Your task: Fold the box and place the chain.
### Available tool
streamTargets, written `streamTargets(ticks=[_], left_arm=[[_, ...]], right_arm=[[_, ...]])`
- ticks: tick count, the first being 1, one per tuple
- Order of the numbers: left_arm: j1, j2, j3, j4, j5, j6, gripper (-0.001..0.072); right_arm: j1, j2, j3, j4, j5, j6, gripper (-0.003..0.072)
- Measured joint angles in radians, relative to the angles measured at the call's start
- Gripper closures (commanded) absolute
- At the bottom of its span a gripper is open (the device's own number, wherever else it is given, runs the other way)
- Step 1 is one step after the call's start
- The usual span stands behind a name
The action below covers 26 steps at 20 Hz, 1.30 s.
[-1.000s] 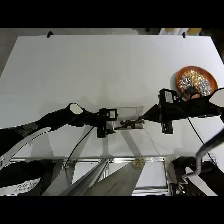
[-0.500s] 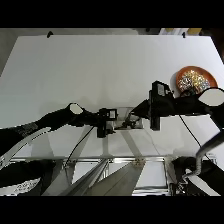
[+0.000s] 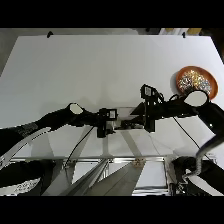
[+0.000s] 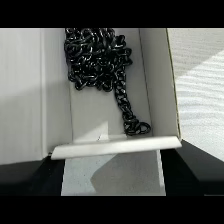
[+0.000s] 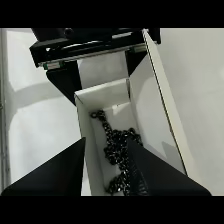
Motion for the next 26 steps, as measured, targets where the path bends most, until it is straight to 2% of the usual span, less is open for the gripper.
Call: streamTargets(ticks=[1, 2, 6, 8, 9, 13, 14, 15, 16, 26], left_arm=[[0.0, 0.0, 0.0, 0.0, 0.0, 0.0, 0.0499], [0.0, 0.0, 0.0, 0.0, 0.0, 0.0, 0.0499], [0.0, 0.0, 0.0, 0.0, 0.0, 0.0, 0.0499], [0.0, 0.0, 0.0, 0.0, 0.0, 0.0, 0.05], [0.0, 0.0, 0.0, 0.0, 0.0, 0.0, 0.0499], [0.0, 0.0, 0.0, 0.0, 0.0, 0.0, 0.0499], [0.0, 0.0, 0.0, 0.0, 0.0, 0.0, 0.0499], [0.0, 0.0, 0.0, 0.0, 0.0, 0.0, 0.0499], [0.0, 0.0, 0.0, 0.0, 0.0, 0.0, 0.0499], [0.0, 0.0, 0.0, 0.0, 0.0, 0.0, 0.0499]], right_arm=[[-0.011, 0.007, 0.004, -0.001, 0.004, 0.002, 0.0458], [-0.029, 0.015, 0.01, -0.004, 0.009, 0.002, 0.0556], [-0.171, 0.034, 0.038, -0.074, 0.051, -0.02, 0.059], [-0.221, 0.031, 0.043, -0.148, 0.072, -0.027, 0.067], [-0.237, 0.022, 0.043, -0.187, 0.076, -0.028, 0.067], [-0.265, -0.045, 0.015, -0.299, 0.065, -0.034, 0.0667], [-0.267, -0.064, 0.007, -0.319, 0.05, -0.035, 0.0589], [-0.266, -0.081, 0.001, -0.33, 0.031, -0.035, 0.0416], [-0.261, -0.1, -0.004, -0.338, 0.011, -0.044, 0.0386], [-0.188, -0.262, -0.015, -0.265, -0.085, -0.267, 0.0391]])
